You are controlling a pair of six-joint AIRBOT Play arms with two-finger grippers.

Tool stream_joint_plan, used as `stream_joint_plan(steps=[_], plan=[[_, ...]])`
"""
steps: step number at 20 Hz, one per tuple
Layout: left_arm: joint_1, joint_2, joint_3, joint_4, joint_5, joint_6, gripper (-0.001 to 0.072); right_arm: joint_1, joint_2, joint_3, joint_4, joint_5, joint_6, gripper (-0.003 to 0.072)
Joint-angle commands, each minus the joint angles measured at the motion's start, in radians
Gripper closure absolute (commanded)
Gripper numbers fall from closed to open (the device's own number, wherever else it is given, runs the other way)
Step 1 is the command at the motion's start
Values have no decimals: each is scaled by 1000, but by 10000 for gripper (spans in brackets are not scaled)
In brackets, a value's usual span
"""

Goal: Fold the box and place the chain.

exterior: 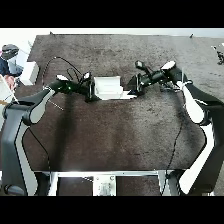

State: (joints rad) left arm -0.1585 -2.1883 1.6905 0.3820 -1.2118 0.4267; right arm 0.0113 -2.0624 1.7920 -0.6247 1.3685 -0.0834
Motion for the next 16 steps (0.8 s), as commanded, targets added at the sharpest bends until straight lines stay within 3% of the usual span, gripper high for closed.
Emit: stream_joint_plan(steps=[1, 4, 12, 14, 16], plan=[[-1, -1, 1, 2, -2, 0, 424, -14, 26, 1, 179, 72, 66, 682], [-1, -1, 1, 2, -2, 0, 424, 31, 23, 1, 256, 77, 65, 673], [-1, -1, 1, 2, 0, 0, 423, 126, 16, 1, 216, -339, 32, 673], [-1, -1, 1, 2, 0, 0, 424, 124, -7, 1, 166, -400, -31, 673], [-1, -1, 1, 2, 0, 0, 424, 125, -31, 1, 164, -374, -34, 673]])
